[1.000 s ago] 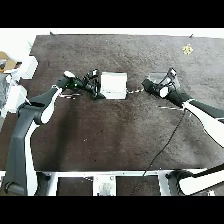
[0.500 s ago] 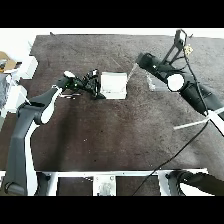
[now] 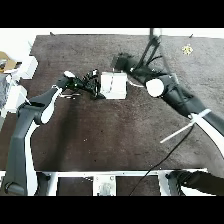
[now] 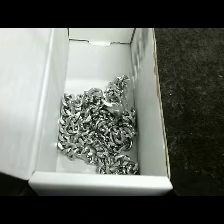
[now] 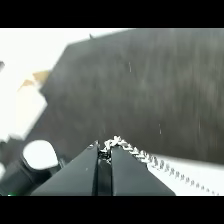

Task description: Fold the box and place the chain.

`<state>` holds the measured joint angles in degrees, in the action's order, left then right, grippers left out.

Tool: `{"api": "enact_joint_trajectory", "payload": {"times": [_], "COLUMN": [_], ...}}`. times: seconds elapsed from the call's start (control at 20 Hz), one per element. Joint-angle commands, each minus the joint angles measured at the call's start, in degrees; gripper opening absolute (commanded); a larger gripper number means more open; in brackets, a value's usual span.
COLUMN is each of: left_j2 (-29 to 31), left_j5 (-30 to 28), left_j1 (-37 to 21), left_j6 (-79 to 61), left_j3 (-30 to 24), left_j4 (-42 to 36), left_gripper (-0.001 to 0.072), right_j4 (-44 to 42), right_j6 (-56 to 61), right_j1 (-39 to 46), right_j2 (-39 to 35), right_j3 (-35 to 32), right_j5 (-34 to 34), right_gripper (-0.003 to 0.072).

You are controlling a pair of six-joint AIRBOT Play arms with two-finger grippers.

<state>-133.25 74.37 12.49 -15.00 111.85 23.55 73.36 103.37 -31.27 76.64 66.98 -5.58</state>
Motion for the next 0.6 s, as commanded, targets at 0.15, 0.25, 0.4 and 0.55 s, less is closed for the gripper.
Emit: {"api": "enact_joint_trajectory", "payload": {"times": [0.15, 0.25, 0.4, 0.55], "left_j2": [0.0, 0.0, 0.0, 0.0], "left_j5": [0.0, 0.0, 0.0, 0.0], "left_j1": [0.0, 0.0, 0.0, 0.0], "left_j6": [0.0, 0.0, 0.0, 0.0], "left_j3": [0.0, 0.0, 0.0, 0.0], "left_j4": [0.0, 0.0, 0.0, 0.0], "left_gripper": [0.0404, 0.0404, 0.0404, 0.0403], "right_j4": [0.1, 0.2, 4.2, 5.1], "right_j6": [3.2, 3.0, 1.7, 1.8], "right_j1": [1.8, 3.5, 7.3, 15.1], "right_j2": [6.2, 5.6, 1.8, 2.3], "right_j3": [-6.6, -6.9, -7.0, -8.4], "right_j5": [-0.4, -2.5, -10.6, -17.1], "right_gripper": [0.0337, 0.0316, 0.0315, 0.0316]}}
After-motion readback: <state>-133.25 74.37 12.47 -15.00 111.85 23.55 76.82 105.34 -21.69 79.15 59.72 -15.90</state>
